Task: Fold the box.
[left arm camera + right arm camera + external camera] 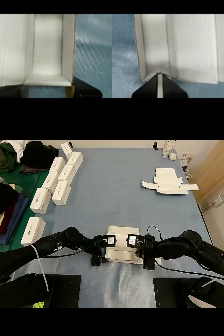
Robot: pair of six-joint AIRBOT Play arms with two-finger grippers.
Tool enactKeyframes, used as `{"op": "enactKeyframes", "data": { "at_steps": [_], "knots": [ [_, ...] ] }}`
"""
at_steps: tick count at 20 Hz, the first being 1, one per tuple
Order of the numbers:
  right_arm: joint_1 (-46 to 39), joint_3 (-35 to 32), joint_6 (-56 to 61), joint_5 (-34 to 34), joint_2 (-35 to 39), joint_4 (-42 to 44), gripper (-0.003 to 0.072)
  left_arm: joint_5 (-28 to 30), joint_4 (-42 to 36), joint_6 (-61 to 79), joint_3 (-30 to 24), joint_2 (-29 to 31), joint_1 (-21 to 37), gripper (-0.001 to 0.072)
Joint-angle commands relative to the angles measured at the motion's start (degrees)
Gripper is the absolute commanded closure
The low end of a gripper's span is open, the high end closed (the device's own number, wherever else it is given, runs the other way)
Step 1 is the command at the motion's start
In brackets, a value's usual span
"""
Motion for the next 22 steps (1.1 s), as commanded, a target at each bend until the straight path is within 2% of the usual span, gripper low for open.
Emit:
{"op": "enactKeyframes", "data": {
  "at_steps": [1, 3, 4, 5, 6, 12, 14, 15, 17, 18, 22],
  "knots": [
    [0.07, -0.02, -2.19, 1.6, -1.64, 2.05, 0.0607, 0.02, 0.0, 0.0, 0.0, -0.02, -0.02, 0.0299],
    [0.04, -0.02, -2.64, 1.97, -2.67, 2.21, 0.0576, 0.0, 0.0, 0.0, 0.02, -0.02, -0.02, 0.0299],
    [0.04, -0.02, -2.64, 2.01, -2.93, 2.21, 0.0413, 0.02, 0.0, 0.0, 0.0, -0.02, -0.02, 0.0299],
    [0.04, -0.02, -3.04, 2.01, -3.17, 2.23, 0.0191, 0.0, 0.0, 0.0, 0.0, -0.02, -0.02, 0.0299],
    [0.04, -0.02, -3.74, 2.05, -3.3, 2.21, 0.0094, 0.0, 0.0, 0.0, 0.0, -0.02, -0.02, 0.0299],
    [0.04, 0.0, -4.57, 2.03, -3.28, 1.7, 0.0087, 0.0, 0.0, 0.0, 0.0, -0.02, -0.02, 0.0299],
    [0.0, 0.22, -2.25, 1.16, -2.84, 1.01, 0.0102, 0.0, 0.0, 0.0, 0.0, -0.02, -0.02, 0.0299],
    [0.0, 0.72, 3.45, -0.17, -2.16, -0.94, 0.0201, 0.0, 0.0, 0.0, 0.0, -0.02, -0.02, 0.0299],
    [-0.04, 3.1, 21.55, -5.51, -0.61, -9.81, 0.0626, 0.0, 0.0, 0.0, 0.0, -0.02, -0.02, 0.0299],
    [-0.2, 4.33, 29.97, -9.01, 0.35, -14.29, 0.0684, 0.0, 0.0, 0.0, 0.0, -0.02, -0.02, 0.0299],
    [-4.44, 5.03, 54.47, -15.69, 4.79, -22.8, 0.0686, 0.0, 0.0, 0.0, 0.0, -0.02, -0.02, 0.0299]
  ]
}}
